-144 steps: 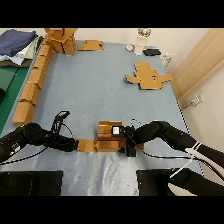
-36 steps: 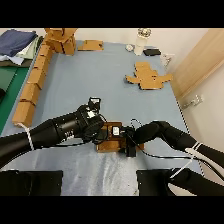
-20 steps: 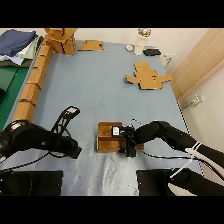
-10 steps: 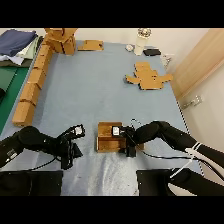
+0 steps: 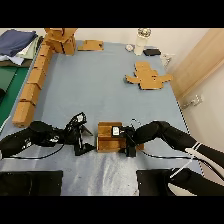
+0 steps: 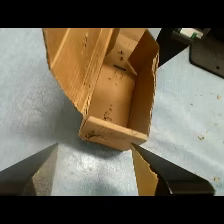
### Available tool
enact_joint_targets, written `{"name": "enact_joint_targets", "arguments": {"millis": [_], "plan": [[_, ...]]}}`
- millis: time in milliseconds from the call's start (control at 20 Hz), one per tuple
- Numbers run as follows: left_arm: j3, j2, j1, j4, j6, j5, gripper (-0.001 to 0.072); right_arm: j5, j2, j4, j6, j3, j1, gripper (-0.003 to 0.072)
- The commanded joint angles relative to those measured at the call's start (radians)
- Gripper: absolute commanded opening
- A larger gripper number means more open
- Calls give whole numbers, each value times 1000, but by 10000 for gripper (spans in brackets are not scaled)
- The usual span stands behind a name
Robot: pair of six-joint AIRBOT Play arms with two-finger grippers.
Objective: Fold the box.
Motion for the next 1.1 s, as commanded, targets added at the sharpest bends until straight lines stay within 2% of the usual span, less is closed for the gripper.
{"name": "enact_joint_targets", "arguments": {"millis": [0,150,250,500,600,700,800,1050], "plan": [[7,-13,-48,-45,106,40,688,0,0,-4,0,0,-1,555],[13,-13,-86,-12,148,84,688,0,0,-4,0,0,-1,555],[17,-13,-89,64,148,103,689,0,0,-4,0,0,-1,555],[18,-13,-65,151,148,167,688,0,0,-5,0,0,-1,555],[18,-13,-73,196,148,125,688,0,0,-5,0,0,-1,555],[18,-13,-119,191,148,115,688,0,0,-8,0,0,-1,555],[18,-16,-163,185,148,163,688,0,0,-8,0,0,-1,555],[19,-16,-175,75,148,194,688,0,0,-8,0,0,-1,555]]}}
